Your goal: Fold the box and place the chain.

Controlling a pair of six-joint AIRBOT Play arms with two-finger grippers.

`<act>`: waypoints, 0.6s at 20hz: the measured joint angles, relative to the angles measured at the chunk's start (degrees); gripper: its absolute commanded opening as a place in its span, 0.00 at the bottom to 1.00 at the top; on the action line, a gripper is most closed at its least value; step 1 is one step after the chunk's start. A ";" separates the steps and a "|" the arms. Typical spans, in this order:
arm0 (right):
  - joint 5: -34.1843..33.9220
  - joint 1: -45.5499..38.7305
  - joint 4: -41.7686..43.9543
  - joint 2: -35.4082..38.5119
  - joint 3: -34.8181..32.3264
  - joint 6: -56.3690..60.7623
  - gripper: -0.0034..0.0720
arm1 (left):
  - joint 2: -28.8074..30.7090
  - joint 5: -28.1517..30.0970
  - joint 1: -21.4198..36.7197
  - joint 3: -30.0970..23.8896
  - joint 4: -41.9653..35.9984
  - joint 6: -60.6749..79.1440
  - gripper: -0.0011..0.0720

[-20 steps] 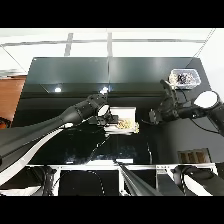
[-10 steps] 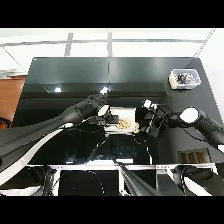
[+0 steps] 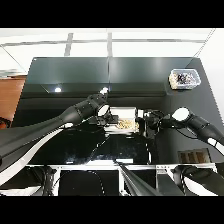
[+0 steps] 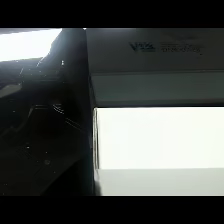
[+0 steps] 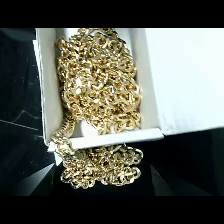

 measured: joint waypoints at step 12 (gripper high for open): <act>-0.81 0.15 0.35 -3.06 0.00 -1.49 0.06 | 0.00 0.02 0.00 0.00 0.00 0.00 0.05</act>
